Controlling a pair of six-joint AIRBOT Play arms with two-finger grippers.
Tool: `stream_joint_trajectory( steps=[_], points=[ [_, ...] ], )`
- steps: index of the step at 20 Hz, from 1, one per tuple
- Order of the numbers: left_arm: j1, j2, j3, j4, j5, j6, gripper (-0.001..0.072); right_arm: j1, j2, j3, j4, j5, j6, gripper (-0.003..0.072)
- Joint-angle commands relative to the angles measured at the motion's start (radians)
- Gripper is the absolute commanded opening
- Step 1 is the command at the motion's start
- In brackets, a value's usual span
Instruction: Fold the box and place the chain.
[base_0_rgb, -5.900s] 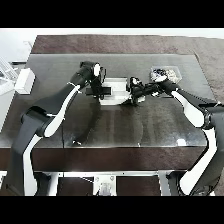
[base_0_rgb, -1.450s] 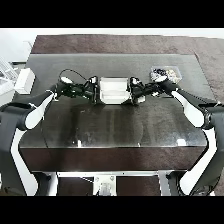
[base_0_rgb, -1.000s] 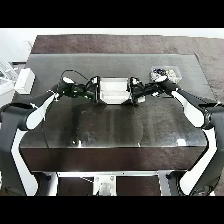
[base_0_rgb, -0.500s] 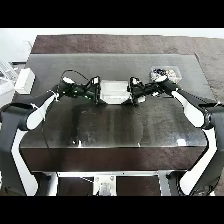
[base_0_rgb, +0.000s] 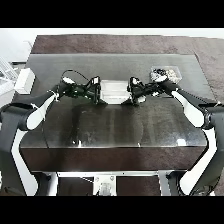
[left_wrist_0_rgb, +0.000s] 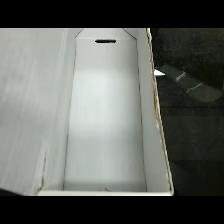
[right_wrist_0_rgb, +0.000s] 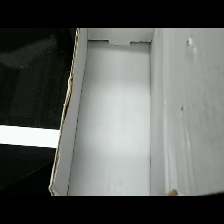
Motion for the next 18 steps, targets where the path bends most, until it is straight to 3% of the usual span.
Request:
stream_joint_trajectory(
  steps=[1, 14, 15, 16, 18],
  points=[
    [0.001, 0.0, 0.001, 0.0, 0.002, 0.0, 0.0472, 0.001, 0.001, 0.0, 0.0, 0.001, 0.0, 0.0582],
    [0.001, 0.0, 0.001, 0.0, 0.0, 0.0, 0.0472, 0.009, 0.001, -0.001, 0.008, 0.006, 0.008, 0.0583],
    [0.001, 0.0, 0.001, 0.0, 0.0, 0.0, 0.0472, 0.006, 0.002, 0.002, 0.007, 0.006, 0.009, 0.0606],
    [0.001, 0.0, 0.001, 0.0, 0.0, 0.0, 0.0472, -0.002, 0.005, 0.004, -0.019, 0.005, 0.03, 0.072],
    [0.001, 0.0, 0.001, 0.0, 0.0, 0.0, 0.0472, -0.032, 0.019, 0.011, -0.104, 0.005, 0.079, 0.072]
  ],
)
